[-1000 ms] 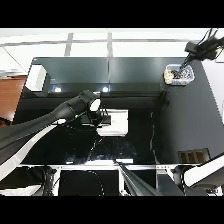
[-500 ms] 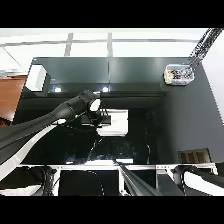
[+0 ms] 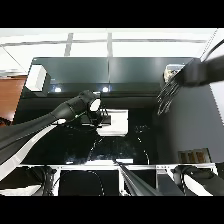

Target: Fold the box and place the chain.

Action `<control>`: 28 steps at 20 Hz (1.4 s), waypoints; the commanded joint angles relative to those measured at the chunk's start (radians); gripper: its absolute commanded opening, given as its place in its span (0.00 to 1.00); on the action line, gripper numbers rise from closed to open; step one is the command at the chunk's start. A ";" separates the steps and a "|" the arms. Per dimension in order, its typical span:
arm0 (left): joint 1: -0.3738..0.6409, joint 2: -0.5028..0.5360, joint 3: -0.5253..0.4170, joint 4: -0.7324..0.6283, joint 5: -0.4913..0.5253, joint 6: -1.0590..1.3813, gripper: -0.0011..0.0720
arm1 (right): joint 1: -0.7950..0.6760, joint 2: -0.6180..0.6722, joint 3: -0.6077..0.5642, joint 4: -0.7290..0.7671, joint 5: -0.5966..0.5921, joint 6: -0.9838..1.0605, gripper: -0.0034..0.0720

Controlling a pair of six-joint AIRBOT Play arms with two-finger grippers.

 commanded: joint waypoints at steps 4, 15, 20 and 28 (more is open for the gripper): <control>0.001 0.000 0.000 0.000 0.000 0.000 0.05 | 0.208 -0.006 -0.258 0.346 -0.260 -0.053 0.06; 0.001 0.000 0.000 0.000 0.000 0.000 0.05 | 0.321 -0.138 -0.286 0.206 -0.392 -0.050 0.06; 0.001 0.000 0.000 0.000 0.000 0.000 0.05 | 0.329 -0.140 -0.345 0.192 -0.391 -0.043 0.06; 0.001 0.000 0.000 0.000 0.000 0.000 0.05 | 0.421 -0.144 -0.346 0.168 -0.461 -0.043 0.06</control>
